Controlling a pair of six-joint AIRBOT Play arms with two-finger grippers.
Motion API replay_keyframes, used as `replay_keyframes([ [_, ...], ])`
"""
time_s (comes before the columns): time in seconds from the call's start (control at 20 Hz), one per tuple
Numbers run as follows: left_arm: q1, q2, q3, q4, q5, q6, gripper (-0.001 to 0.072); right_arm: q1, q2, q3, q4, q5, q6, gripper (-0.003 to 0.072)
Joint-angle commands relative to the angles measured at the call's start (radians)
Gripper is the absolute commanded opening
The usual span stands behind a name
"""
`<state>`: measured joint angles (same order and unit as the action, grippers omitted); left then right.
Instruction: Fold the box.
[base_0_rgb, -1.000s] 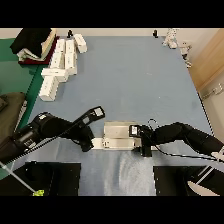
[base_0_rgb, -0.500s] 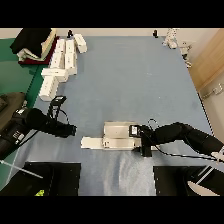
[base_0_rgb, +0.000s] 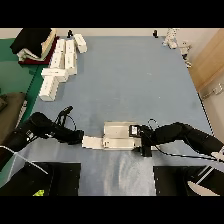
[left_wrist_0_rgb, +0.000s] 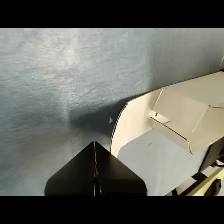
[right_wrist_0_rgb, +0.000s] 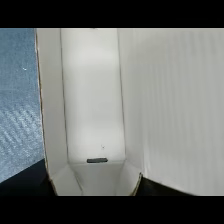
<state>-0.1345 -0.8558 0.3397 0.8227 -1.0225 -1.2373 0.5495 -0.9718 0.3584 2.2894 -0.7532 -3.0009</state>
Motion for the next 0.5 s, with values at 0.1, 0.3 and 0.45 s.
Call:
replay_keyframes([
  [0.1, -0.093, -0.022, -0.020, -0.148, 0.070, 0.058, 0.0017, 0.001, 0.000, 0.000, 0.000, 0.000, 0.000, 0.0505],
  [0.3, -0.162, -0.022, -0.020, -0.172, 0.097, 0.078, 0.0018, 0.001, 0.000, 0.000, 0.000, 0.000, 0.000, 0.0505],
  [0.45, -0.169, -0.022, -0.019, -0.153, 0.104, 0.077, 0.0017, 0.001, 0.000, 0.000, 0.000, 0.000, 0.000, 0.0505],
])
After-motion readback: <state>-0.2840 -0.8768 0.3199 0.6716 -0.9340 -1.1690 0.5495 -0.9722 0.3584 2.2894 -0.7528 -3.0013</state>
